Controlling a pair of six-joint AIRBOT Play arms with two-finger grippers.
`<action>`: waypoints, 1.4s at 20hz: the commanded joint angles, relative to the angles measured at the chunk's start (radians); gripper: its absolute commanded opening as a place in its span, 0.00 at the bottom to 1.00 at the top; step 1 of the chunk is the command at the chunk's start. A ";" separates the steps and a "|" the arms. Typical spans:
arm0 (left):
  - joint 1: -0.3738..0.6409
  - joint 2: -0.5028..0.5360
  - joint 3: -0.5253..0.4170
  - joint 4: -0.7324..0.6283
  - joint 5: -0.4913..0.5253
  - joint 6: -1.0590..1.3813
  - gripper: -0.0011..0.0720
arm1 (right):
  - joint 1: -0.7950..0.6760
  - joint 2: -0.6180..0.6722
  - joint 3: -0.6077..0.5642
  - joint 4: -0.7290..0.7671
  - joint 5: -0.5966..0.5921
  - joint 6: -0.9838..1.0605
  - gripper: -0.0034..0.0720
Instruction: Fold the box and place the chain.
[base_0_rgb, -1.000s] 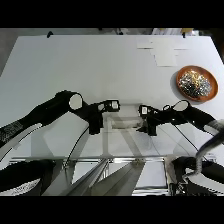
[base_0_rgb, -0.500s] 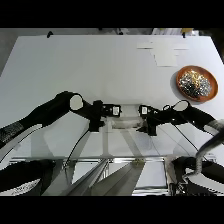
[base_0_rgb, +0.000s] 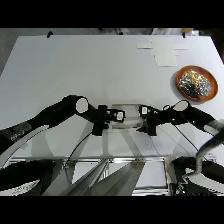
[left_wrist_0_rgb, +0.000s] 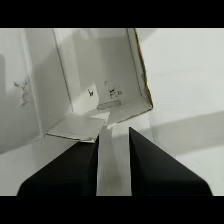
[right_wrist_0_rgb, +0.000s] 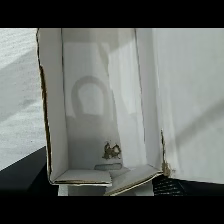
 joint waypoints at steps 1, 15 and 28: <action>-0.005 -0.006 0.000 -0.022 0.052 -0.005 0.27 | 0.000 0.000 0.000 0.000 0.000 0.000 0.65; -0.055 -0.049 0.000 -0.114 0.156 -0.066 0.24 | 0.000 0.000 0.000 0.000 0.000 0.000 0.65; -0.030 0.052 0.000 -0.092 0.061 -0.379 0.02 | 0.000 0.000 0.000 0.000 0.000 0.000 0.65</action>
